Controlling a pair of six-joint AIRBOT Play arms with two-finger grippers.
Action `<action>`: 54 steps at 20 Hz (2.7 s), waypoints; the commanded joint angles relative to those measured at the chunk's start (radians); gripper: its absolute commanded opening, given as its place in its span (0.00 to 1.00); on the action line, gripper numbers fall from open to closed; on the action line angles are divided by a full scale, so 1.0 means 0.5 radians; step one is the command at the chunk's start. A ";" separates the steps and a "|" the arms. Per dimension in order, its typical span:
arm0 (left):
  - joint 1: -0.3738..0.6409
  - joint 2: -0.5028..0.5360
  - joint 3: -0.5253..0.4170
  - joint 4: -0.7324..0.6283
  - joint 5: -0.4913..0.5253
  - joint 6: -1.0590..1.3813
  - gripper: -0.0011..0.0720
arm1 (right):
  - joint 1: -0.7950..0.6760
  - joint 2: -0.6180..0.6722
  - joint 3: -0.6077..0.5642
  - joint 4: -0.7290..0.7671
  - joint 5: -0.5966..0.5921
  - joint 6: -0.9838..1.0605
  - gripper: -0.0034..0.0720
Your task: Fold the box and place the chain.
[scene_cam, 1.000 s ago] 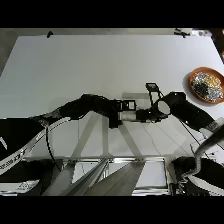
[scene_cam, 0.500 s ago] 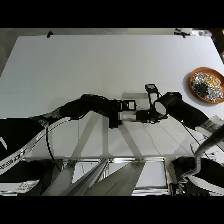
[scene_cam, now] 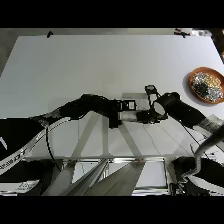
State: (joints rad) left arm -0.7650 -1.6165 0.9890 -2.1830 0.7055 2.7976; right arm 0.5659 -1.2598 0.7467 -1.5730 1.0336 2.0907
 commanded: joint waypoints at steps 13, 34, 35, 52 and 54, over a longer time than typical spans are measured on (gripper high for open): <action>0.002 -0.002 -0.001 0.000 0.000 -0.001 0.39 | -0.024 0.005 0.002 -0.040 -0.036 0.006 0.50; 0.002 -0.002 -0.001 0.000 0.000 -0.001 0.39 | -0.086 -0.078 0.046 -0.037 -0.007 0.000 0.17; 0.002 -0.002 -0.001 0.000 0.000 -0.001 0.39 | -0.066 -0.092 0.047 -0.037 -0.010 0.000 0.17; 0.002 -0.002 -0.001 0.000 0.001 0.000 0.39 | -0.037 -0.166 0.040 -0.040 0.013 0.059 0.21; 0.002 -0.002 -0.001 0.000 0.001 -0.001 0.39 | -0.037 -0.166 0.040 -0.040 0.016 0.057 0.06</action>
State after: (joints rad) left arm -0.7650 -1.6165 0.9890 -2.1834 0.7055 2.7968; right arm 0.5465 -1.3392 0.7673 -1.5879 1.0378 2.1250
